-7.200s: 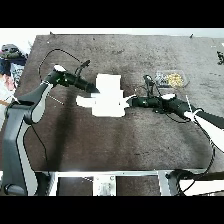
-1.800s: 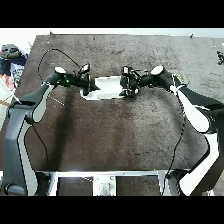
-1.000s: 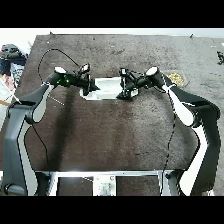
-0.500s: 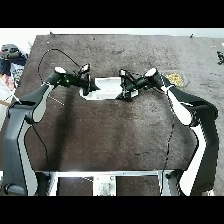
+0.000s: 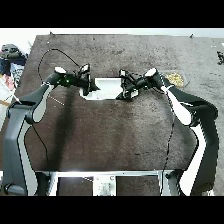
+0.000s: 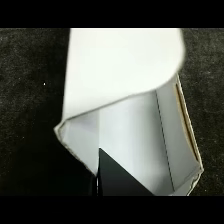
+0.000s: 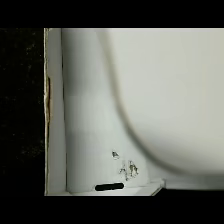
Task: Fold the box and place the chain.
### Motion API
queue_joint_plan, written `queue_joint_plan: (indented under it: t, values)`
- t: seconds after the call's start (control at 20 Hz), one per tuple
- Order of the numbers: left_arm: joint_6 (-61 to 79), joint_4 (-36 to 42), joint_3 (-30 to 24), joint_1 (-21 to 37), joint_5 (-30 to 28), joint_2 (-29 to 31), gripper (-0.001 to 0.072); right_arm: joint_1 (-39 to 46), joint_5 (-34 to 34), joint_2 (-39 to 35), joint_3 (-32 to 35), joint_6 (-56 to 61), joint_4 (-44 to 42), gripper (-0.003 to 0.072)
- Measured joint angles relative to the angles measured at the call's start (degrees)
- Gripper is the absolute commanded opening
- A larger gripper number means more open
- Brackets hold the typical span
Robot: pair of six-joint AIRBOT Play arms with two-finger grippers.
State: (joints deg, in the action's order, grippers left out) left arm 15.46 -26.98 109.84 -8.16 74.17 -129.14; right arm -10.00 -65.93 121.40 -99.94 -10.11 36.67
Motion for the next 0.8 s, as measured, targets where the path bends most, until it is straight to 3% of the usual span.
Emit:
queue_joint_plan:
  t: [0.05,0.1,0.45,0.55,0.6,0.8]
  values:
    - [0.0,0.0,0.0,0.0,0.0,0.0,0.0012,0.0,0.1,0.0,0.0,0.0,0.0,0.0677]
    - [0.0,0.0,0.0,0.0,-0.1,0.0,0.0012,0.0,0.2,0.0,0.0,-0.2,0.0,0.0683]
    - [0.0,0.0,0.0,0.0,-0.1,0.0,0.0012,0.0,0.6,0.0,0.0,-0.2,-1.5,0.0682]
    - [0.0,0.0,0.0,0.0,-0.1,0.0,0.0012,0.0,0.3,0.0,0.0,-0.2,-1.9,0.0652]
    - [0.0,0.0,0.0,0.0,-0.1,0.0,0.0012,0.0,0.1,0.0,0.0,-0.2,-2.0,0.0594]
    - [0.0,0.0,0.0,0.0,0.0,0.0,0.0012,0.0,-0.3,0.0,0.0,-0.2,-2.1,0.0592]
